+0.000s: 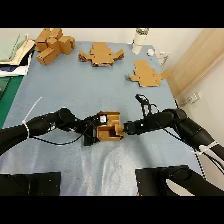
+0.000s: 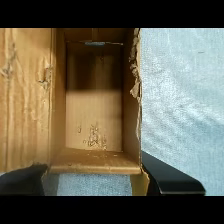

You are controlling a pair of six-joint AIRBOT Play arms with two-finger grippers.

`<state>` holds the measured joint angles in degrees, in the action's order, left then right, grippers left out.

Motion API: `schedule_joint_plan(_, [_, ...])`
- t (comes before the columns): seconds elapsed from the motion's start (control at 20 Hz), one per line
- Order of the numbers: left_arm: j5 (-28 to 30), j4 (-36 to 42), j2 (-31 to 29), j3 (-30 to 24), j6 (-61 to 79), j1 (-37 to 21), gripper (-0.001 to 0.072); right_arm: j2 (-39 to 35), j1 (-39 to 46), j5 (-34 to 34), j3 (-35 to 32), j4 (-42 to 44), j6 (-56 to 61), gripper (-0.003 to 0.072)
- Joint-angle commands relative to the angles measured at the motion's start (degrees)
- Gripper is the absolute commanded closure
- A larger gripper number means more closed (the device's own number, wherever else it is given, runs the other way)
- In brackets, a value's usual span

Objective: Fold the box.

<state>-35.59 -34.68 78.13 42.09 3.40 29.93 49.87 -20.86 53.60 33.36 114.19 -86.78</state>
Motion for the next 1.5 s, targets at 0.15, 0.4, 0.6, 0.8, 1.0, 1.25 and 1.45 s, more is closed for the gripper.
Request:
schedule_joint_plan(0.15, [0.04,-0.02,0.0,-0.02,0.0,0.0,0.0182,4.61,-5.09,-2.23,0.13,0.04,0.48,0.0252])
schedule_joint_plan(0.4, [0.02,0.0,0.0,-0.02,0.0,0.0,0.0182,9.07,-9.09,-2.97,4.72,-2.64,4.17,0.0252])
schedule_joint_plan(0.6, [0.04,-0.02,0.0,-0.02,0.0,0.0,0.0182,11.39,-12.33,1.01,8.94,-11.89,14.47,0.0252])
schedule_joint_plan(0.8, [0.04,-0.02,0.0,-0.02,0.0,0.0,0.0182,14.21,-15.89,5.03,11.87,-18.64,23.56,0.0252])
schedule_joint_plan(1.0, [0.04,-0.02,0.0,-0.02,0.0,0.0,0.0182,17.99,-18.8,5.79,12.59,-19.04,27.74,0.0252])
schedule_joint_plan(1.25, [0.04,0.0,0.0,-0.02,0.0,0.0,0.0182,21.99,-19.32,5.81,14.14,-20.39,29.35,0.0419])
schedule_joint_plan(1.45, [0.04,0.0,0.0,-0.02,0.0,0.0,0.0182,23.08,-19.41,5.92,14.78,-20.33,29.33,0.0682])
